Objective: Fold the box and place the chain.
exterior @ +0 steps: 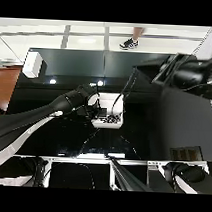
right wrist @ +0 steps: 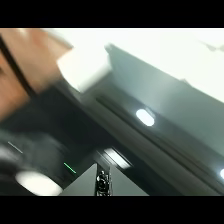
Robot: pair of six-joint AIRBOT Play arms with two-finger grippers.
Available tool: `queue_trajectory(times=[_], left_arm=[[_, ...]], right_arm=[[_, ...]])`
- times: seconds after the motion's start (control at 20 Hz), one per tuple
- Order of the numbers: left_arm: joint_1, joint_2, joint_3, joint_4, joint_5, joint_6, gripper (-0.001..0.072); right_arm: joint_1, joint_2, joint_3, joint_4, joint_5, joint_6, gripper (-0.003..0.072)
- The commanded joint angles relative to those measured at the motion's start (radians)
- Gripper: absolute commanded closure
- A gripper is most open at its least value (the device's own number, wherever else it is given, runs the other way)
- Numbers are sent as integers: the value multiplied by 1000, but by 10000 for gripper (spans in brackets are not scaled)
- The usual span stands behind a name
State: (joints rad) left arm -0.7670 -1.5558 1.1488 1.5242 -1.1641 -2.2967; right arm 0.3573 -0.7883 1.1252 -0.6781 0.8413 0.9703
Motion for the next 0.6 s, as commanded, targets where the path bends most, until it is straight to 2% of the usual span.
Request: queue_trajectory(times=[0.0, 0.3, 0.5, 0.55], left_arm=[[0, 0, 0, 0, 0, 0, 682], [0, 0, 0, 0, 0, 0, 682], [0, 0, 0, 0, 0, 0, 682], [0, 0, 0, 0, 0, 0, 682]], right_arm=[[-1, 0, 56, 232, -23, 1, 663], [-2, 0, 59, 369, -69, -70, 663], [-1, -2, 58, 377, -56, -69, 663], [-1, -10, 57, 366, -18, -57, 663]])
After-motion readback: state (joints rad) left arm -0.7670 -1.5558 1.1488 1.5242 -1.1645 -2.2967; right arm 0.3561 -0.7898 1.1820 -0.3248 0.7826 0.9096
